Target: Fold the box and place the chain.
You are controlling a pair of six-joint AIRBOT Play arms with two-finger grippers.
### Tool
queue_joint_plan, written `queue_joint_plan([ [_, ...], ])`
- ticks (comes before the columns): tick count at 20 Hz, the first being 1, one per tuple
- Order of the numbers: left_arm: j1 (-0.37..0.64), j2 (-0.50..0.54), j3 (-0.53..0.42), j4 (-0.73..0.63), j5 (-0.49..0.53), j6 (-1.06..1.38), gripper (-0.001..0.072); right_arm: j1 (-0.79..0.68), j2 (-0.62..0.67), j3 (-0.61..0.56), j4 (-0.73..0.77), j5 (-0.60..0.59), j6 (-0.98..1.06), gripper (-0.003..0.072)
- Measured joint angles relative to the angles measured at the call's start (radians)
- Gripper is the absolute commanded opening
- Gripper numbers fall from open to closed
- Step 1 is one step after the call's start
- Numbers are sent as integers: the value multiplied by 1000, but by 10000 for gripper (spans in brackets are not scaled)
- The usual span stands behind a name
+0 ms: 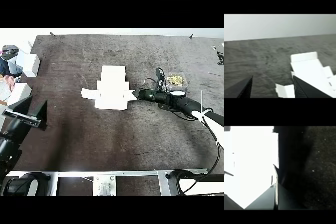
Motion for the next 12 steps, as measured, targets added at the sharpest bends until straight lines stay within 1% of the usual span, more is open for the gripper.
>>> queue_joint_plan([
  [3, 0, -171, 86, 0, -107, 20, 538, 6, -13, 0, 7, 8, -31, 8],
  [7, 0, -464, 230, 0, -243, 75, 538, 7, -18, 0, 22, 32, -82, 8],
  [9, 0, -618, 317, 4, -300, 90, 537, 8, -19, 0, 28, 33, -91, 8],
  [12, 0, -843, 473, 43, -400, 82, 538, 9, -20, -4, 35, 35, -97, 8],
])
